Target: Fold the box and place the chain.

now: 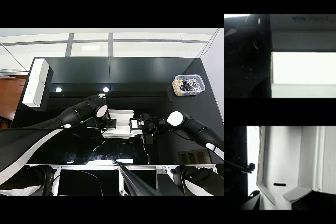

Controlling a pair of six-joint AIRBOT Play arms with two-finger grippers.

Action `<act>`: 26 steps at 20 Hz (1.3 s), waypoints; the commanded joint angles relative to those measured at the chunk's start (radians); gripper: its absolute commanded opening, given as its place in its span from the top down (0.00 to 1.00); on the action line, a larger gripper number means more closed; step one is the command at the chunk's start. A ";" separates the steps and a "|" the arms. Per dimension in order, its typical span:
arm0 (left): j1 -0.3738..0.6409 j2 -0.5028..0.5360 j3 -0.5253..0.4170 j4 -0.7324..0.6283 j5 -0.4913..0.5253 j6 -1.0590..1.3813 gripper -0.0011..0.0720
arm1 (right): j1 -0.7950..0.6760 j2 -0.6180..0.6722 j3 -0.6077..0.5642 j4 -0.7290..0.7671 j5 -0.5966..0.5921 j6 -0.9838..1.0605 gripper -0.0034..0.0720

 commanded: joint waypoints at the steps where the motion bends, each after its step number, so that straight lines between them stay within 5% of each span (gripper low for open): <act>1: 0.000 0.000 0.001 -0.003 0.001 0.000 0.95 | -0.001 -0.022 0.000 0.054 -0.031 -0.029 0.73; 7: 0.000 -0.001 0.001 -0.003 0.002 0.000 0.95 | 0.000 -0.065 -0.006 0.305 -0.001 -0.018 0.73; 15: 0.000 -0.001 0.001 -0.003 0.001 0.000 0.95 | 0.000 -0.099 -0.006 0.339 -0.012 -0.017 0.72; 16: 0.000 -0.001 0.001 -0.003 0.001 0.000 0.95 | 0.000 -0.099 -0.006 0.339 -0.017 -0.017 0.44; 17: 0.000 -0.001 0.001 -0.003 0.001 0.000 0.95 | -0.001 -0.099 -0.006 0.338 -0.022 -0.017 0.34; 19: 0.000 -0.001 0.001 -0.003 0.001 0.000 0.95 | -0.001 -0.099 -0.006 0.321 -0.021 -0.010 0.60; 20: 0.000 -0.001 0.001 -0.003 0.001 0.000 0.95 | -0.001 -0.099 -0.006 0.321 -0.022 -0.006 0.48; 22: 0.000 -0.001 0.001 -0.003 0.001 0.000 0.95 | -0.001 -0.099 -0.006 0.319 -0.022 -0.001 0.51; 23: 0.000 -0.001 0.001 -0.003 0.001 0.000 0.95 | -0.002 -0.093 -0.006 0.315 -0.022 0.018 0.86; 24: 0.000 -0.001 0.001 -0.003 0.001 0.000 0.95 | -0.008 -0.079 -0.006 0.304 -0.017 0.058 0.94; 26: 0.000 -0.001 0.001 -0.003 -0.001 0.000 0.95 | -0.048 -0.018 -0.003 0.257 -0.002 0.250 0.94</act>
